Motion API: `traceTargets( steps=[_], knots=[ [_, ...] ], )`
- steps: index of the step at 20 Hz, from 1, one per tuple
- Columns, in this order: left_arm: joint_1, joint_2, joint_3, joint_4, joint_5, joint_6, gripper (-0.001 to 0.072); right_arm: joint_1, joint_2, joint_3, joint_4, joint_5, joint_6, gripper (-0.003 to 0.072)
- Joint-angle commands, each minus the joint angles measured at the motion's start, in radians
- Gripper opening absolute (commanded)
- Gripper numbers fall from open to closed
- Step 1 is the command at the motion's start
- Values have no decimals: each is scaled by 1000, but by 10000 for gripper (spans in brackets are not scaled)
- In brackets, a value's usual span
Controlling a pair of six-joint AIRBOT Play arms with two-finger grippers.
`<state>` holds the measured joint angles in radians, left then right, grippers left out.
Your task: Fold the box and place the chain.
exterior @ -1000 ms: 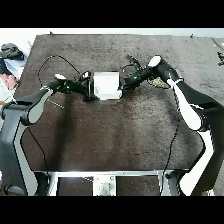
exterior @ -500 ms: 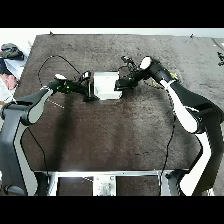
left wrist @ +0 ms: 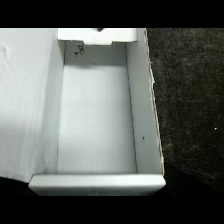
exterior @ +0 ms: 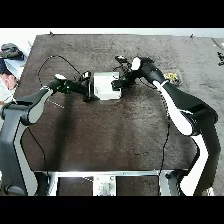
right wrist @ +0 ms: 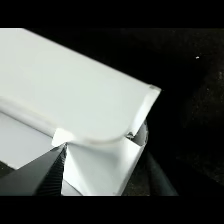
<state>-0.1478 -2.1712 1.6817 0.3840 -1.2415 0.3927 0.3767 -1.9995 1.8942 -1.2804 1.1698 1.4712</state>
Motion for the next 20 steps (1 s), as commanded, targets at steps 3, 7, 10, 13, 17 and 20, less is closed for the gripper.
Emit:
traceTargets(
  steps=[3,7,10,13,17,20],
  knots=[
    [1,0,0,0,0,0,351,14,-7,7,-33,-4,58,458],
    [1,0,0,0,0,0,351,27,-7,9,-79,-2,131,457],
    [1,0,0,0,0,0,351,50,-8,9,-134,-7,177,458],
    [1,0,0,0,0,0,351,55,-28,21,-138,-25,214,456],
    [1,0,0,0,0,0,351,60,-119,180,-178,87,228,321],
    [1,0,0,0,0,0,351,77,-125,189,-227,118,228,321]
  ],
)
